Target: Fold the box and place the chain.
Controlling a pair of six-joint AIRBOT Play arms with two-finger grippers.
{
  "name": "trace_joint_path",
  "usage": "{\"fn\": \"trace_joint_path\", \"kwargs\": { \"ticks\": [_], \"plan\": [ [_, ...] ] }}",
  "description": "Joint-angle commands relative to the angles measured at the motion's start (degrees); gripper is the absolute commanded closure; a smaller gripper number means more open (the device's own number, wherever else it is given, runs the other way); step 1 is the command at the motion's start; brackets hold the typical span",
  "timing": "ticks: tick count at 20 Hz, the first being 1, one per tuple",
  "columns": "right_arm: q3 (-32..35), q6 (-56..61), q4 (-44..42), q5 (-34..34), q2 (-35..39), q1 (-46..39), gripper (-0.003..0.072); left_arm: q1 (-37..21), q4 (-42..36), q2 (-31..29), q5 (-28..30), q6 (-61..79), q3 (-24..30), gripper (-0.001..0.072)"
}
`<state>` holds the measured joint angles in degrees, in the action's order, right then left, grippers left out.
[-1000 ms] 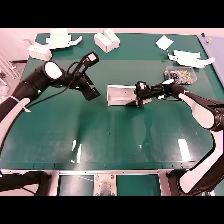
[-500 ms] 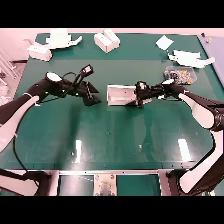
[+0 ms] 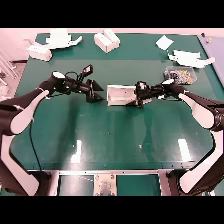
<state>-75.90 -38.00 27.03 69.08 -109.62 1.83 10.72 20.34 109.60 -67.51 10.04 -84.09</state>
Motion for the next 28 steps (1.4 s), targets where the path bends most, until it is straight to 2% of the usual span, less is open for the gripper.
{"fn": "trace_joint_path", "kwargs": {
  "ticks": [1,11,24,28],
  "plan": [
    [0.0,0.0,0.0,0.0,0.0,0.0,0.0105,-0.1,-1.0,4.2,-4.0,0.9,-4.6,-0.0008],
    [0.0,0.0,0.0,0.0,0.0,0.0,0.0106,0.4,-1.4,6.0,-6.8,5.2,-4.7,-0.0009],
    [0.0,0.0,0.0,0.0,0.0,0.0,0.0105,1.7,-1.8,7.9,-0.5,11.5,-5.1,-0.0009],
    [0.0,0.0,0.0,0.0,0.0,0.0,0.0106,1.9,-3.2,8.5,-2.5,11.5,-5.4,-0.0009]
  ]
}}
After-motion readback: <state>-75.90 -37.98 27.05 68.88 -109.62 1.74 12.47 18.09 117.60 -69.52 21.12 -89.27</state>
